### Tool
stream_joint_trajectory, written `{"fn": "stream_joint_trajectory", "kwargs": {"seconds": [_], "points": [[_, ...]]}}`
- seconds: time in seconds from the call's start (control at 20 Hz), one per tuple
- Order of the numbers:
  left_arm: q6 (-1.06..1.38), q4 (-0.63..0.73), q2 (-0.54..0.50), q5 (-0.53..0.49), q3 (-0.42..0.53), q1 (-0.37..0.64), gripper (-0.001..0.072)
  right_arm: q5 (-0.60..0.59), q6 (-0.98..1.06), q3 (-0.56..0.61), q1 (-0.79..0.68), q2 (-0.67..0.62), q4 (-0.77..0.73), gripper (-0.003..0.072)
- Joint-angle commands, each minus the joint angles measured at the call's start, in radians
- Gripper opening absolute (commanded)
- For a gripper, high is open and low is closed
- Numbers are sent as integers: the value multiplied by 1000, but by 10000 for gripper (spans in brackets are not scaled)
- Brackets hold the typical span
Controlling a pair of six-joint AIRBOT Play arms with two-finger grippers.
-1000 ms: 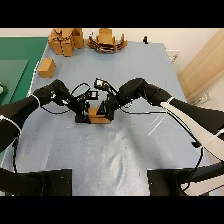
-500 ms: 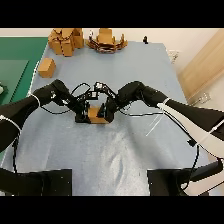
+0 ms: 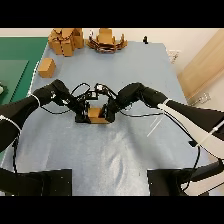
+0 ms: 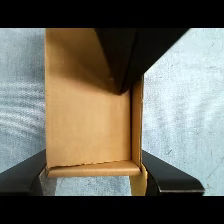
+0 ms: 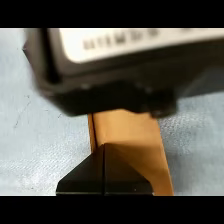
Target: Fold the box.
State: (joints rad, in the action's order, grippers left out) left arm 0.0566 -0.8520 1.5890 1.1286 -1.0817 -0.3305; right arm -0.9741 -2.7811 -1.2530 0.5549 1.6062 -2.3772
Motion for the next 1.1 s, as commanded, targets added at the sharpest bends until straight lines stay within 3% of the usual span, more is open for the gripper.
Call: {"fn": "stream_joint_trajectory", "kwargs": {"seconds": [0.0, 0.25, 0.75, 1.05], "points": [[2, -1, 0, 0, -1, 0, 16, 8, 3, -1, 0, -56, -9, 5], [2, -1, 0, 1, -1, 0, 16, 8, 3, -1, 0, -59, 5, 5], [2, -1, 0, 0, -1, 0, 16, 54, 250, 0, -4, -80, 223, 4], [-79, 9, -61, -21, -16, 18, 8, 143, 298, 3, -14, -131, 190, 4]]}}
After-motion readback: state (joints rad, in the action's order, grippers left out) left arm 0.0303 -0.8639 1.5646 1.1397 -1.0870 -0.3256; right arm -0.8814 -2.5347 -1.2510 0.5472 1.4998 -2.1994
